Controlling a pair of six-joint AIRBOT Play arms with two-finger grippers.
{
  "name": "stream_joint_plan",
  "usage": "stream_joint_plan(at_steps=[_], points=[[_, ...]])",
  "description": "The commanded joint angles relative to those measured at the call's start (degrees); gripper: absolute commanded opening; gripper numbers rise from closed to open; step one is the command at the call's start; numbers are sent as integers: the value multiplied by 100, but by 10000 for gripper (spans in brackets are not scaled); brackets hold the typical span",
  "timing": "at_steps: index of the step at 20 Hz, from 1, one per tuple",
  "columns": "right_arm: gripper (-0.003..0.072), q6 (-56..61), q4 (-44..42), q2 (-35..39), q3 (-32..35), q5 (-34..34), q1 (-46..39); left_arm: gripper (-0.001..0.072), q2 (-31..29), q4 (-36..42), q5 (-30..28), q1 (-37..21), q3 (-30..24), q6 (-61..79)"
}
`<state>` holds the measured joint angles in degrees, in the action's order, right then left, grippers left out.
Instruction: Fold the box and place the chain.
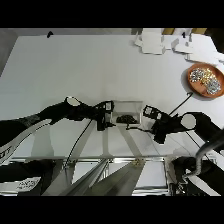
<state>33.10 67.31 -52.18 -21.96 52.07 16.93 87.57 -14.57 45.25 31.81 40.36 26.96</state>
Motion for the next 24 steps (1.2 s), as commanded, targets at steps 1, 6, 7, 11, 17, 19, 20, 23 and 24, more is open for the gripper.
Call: stream_joint_plan(at_steps=[1, 6, 7, 11, 17, 19, 20, 23, 24], points=[[162, -52, -11, -9, 50, -116, 4, 319, -2, -2, -2, 0, 0, 2], [162, -50, -13, -11, 96, -221, 4, 319, -2, -2, -2, 0, 0, 2], [162, -50, -13, -11, 96, -219, 4, 319, -2, -2, -2, 0, 0, 2], [146, -39, -33, -11, 120, -199, 17, 319, -2, -2, -2, 0, 0, 2], [81, 313, 144, -17, 273, -664, 520, 319, -2, -2, -2, 0, 0, 2], [53, 649, 439, -17, 273, -737, 520, 319, -2, -2, -2, 0, 0, 2], [40, 782, 586, -15, 271, -734, 520, 319, -2, -2, -2, 0, 0, 2], [23, 964, 807, 24, 225, -553, 520, 319, -2, -2, -2, 0, 0, 2], [23, 1019, 876, 85, 149, -413, 520, 319, -2, -2, 0, 0, 0, 2]])
